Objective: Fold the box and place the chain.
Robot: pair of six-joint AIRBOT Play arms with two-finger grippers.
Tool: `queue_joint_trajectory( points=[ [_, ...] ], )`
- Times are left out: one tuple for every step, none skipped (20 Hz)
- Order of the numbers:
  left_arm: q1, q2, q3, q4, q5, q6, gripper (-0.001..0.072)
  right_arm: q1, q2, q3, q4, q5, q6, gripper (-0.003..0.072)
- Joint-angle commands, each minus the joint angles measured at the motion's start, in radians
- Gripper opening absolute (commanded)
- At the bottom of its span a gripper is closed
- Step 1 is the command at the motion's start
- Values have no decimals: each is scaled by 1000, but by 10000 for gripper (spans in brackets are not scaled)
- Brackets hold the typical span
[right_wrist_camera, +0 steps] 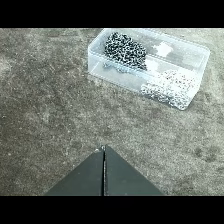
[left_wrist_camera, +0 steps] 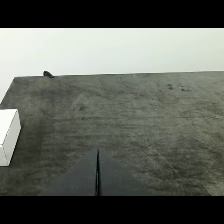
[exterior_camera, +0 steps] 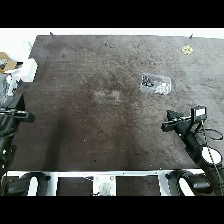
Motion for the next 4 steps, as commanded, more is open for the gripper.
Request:
queue_joint_trajectory(
  points=[
    [0, 6, -6, -3, 16, 5, 6, 1, 0, 0, 0, 0, 0, 7],
    [0, 6, -6, -3, 14, 6, 6, 1, 0, 0, 0, 0, 0, 7],
    [0, 6, -6, -3, 15, 4, 6, 1, 0, 0, 0, 0, 0, 7],
    [0, 6, -6, -4, 16, -2, 6, 1, 0, 0, 0, 0, 0, 7]
  ],
)
